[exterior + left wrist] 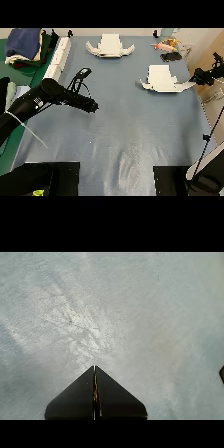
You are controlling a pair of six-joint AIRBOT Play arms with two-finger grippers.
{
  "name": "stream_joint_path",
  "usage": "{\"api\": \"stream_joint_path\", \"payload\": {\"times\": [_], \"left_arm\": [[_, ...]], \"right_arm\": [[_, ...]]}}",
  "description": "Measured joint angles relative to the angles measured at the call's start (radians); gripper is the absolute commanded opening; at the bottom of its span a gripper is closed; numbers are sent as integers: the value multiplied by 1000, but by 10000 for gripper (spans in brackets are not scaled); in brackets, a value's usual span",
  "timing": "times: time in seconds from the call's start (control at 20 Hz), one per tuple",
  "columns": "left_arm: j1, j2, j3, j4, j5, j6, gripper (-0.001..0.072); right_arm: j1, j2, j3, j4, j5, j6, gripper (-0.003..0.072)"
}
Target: Fold the box.
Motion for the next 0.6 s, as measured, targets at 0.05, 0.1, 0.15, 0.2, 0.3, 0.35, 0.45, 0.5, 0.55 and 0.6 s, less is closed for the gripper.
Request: {"api": "stream_joint_path", "payload": {"times": [0.05, 0.1, 0.15, 0.2, 0.3, 0.35, 0.45, 0.5, 0.55, 0.6], "left_arm": [[-1, 0, 0, 0, 0, 0, 16], [0, 0, 0, 1, 0, 0, 16], [0, 0, 0, 0, -1, 0, 16], [0, 0, 0, -3, -6, 0, 16], [0, 0, 0, -11, -11, -3, 16], [0, 0, 0, -16, -15, -10, 16], [3, 0, 0, -19, -18, -33, 16], [5, 0, 0, -21, -19, -48, 16], [9, 0, 0, -24, -28, -62, 16], [16, 0, 0, -26, -44, -76, 16]], "right_arm": [[-1, -1, 0, 27, 18, -8, 6], [-3, -2, 0, 48, 41, -15, 5], [-3, -3, 0, 77, 73, -21, 4], [-1, -3, -2, 113, 101, -21, 4], [2, 10, -24, 169, 155, -13, 3], [4, 25, -45, 190, 170, -7, 3], [30, 81, -125, 231, 191, -2, 3], [52, 129, -190, 243, 183, -2, 2], [72, 182, -262, 253, 164, 0, 2], [98, 249, -354, 257, 130, 4, 2]]}}
